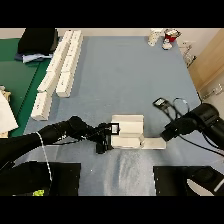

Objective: Fold the box.

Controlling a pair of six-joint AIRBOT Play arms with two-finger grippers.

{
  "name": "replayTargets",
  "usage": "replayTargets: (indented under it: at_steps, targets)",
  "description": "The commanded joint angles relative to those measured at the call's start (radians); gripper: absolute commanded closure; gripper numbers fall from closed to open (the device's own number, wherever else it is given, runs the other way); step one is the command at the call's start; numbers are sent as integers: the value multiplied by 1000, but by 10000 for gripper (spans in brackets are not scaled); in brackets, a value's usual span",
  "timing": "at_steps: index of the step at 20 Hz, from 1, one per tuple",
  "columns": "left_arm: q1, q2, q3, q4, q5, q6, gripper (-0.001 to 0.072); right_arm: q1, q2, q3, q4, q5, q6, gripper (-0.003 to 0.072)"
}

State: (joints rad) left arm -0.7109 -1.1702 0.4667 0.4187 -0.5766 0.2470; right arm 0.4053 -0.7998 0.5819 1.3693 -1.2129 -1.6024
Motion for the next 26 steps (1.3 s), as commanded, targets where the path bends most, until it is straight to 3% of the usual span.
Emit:
replayTargets:
  at_steps: [1,5,10,19,26]
  targets:
    - [0,0,0,0,1,-1,245,-248,-34,10,13,-31,271,687]
    - [0,0,0,0,1,-1,245,-568,-99,-50,485,-6,60,687]
    - [0,0,0,0,1,-1,245,-615,-115,-137,700,4,-59,687]
    - [0,0,0,0,1,-1,245,-610,-114,-227,836,-7,-153,686]
    - [0,0,0,0,1,-1,245,-458,-76,-218,872,10,-153,686]
